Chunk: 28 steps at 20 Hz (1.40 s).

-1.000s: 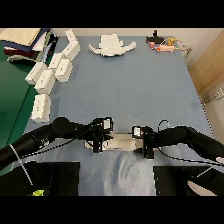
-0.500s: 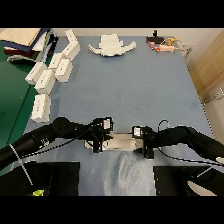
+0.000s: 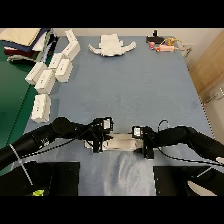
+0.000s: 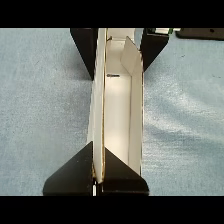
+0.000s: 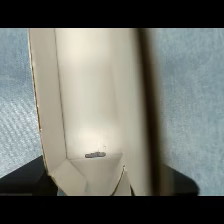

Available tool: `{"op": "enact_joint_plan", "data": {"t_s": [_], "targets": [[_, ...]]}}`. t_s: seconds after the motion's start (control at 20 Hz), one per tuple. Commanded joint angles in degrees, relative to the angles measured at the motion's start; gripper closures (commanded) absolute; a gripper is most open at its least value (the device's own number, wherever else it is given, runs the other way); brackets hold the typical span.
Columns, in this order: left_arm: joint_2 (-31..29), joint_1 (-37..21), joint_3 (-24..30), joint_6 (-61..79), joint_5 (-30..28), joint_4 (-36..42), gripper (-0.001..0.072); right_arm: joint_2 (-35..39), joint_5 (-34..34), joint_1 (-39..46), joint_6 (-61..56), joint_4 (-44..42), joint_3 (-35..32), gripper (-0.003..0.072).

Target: Fold the box.

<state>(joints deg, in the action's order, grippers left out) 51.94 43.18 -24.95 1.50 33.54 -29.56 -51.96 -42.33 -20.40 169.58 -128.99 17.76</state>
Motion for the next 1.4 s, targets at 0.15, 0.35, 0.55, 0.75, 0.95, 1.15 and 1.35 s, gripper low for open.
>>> {"op": "enact_joint_plan", "data": {"t_s": [0.15,0.35,0.55,0.75,0.95,1.15,1.35], "targets": [[0.0,0.1,0.0,0.0,0.2,0.0,0.0694,0.0,0.0,0.0,0.0,0.0,0.0,0.0186],[0.0,0.1,-0.1,-1.1,0.1,0.5,0.0247,0.0,0.0,0.0,0.0,0.0,0.0,0.0187],[-0.3,0.0,-0.1,-2.6,0.1,0.4,0.0246,0.0,0.0,0.0,0.0,0.0,0.0,0.0187],[-5.6,0.0,-0.1,-14.4,0.5,-6.2,0.0245,0.0,0.0,0.0,0.0,0.0,0.0,0.0187],[-15.2,-0.1,0.0,-41.8,10.7,-30.7,0.0246,0.0,0.0,0.0,0.0,0.0,0.0,0.0186],[-22.3,0.1,-0.1,-64.7,24.5,-34.0,0.0610,0.0,0.0,0.0,0.0,0.0,0.0,0.0187],[-20.3,0.1,-0.3,-65.4,22.9,-14.8,0.0696,0.0,-0.1,0.0,0.0,0.0,0.0,0.0187]]}}
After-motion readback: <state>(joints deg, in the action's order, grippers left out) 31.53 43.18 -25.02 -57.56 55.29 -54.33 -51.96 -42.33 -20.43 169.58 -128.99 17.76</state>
